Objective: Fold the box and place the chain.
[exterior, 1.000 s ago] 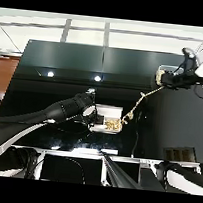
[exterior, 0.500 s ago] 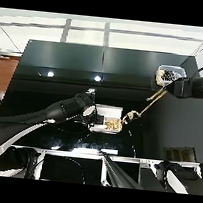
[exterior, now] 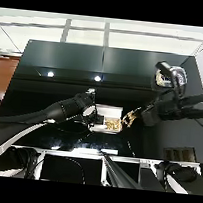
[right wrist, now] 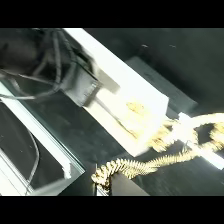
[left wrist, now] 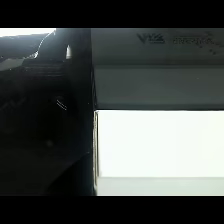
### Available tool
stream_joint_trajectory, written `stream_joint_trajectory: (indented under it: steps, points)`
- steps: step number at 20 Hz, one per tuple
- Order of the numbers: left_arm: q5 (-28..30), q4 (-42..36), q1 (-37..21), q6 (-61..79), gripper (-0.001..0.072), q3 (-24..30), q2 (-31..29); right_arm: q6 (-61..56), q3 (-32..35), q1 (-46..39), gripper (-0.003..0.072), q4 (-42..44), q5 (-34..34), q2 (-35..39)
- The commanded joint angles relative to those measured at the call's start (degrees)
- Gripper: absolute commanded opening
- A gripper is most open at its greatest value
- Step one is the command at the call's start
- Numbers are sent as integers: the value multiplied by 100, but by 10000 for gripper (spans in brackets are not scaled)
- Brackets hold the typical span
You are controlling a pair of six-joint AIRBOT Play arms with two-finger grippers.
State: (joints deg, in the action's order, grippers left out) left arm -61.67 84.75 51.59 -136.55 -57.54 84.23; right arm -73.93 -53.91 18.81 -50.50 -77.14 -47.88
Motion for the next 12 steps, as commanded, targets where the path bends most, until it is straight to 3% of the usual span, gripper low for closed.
stream_joint_trajectory:
  steps: [1,11,12]
  points:
    - [4,4,-2,2,31,0,2,4,501,461,13,424,997,-68]
    - [4,2,-2,2,31,0,2,7,874,702,18,695,1543,-715]
    - [2,2,-2,2,31,0,2,4,874,704,100,695,1547,-782]
